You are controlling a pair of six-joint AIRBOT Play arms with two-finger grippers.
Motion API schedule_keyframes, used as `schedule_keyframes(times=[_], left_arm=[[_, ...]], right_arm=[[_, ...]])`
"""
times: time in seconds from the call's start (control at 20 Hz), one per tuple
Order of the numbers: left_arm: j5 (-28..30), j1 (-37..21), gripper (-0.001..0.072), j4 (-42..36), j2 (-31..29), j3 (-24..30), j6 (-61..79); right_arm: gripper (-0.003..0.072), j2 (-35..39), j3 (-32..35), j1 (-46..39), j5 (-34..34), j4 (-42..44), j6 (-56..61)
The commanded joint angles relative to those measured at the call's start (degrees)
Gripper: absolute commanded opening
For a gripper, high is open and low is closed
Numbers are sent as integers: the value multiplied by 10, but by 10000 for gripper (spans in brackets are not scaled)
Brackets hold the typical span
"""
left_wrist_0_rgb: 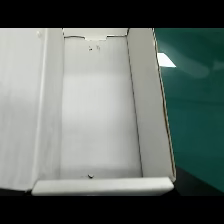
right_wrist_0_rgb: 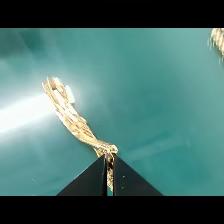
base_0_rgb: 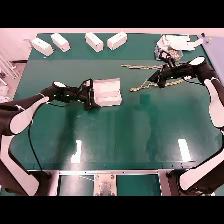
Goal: Fold the box and place the chain.
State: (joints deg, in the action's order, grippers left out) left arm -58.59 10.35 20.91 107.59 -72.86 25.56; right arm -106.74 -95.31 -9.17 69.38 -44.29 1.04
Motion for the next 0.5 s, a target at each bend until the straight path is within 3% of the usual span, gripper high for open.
schedule_keyframes(times=[0.0, 0.45], left_arm=[[0, 0, 629, 0, 0, 0, 0], [0, 0, 629, 0, 0, 0, 0]], right_arm=[[4, 31, -1, 5, 35, 39, 2], [4, 107, 0, 40, 83, 83, 20]])
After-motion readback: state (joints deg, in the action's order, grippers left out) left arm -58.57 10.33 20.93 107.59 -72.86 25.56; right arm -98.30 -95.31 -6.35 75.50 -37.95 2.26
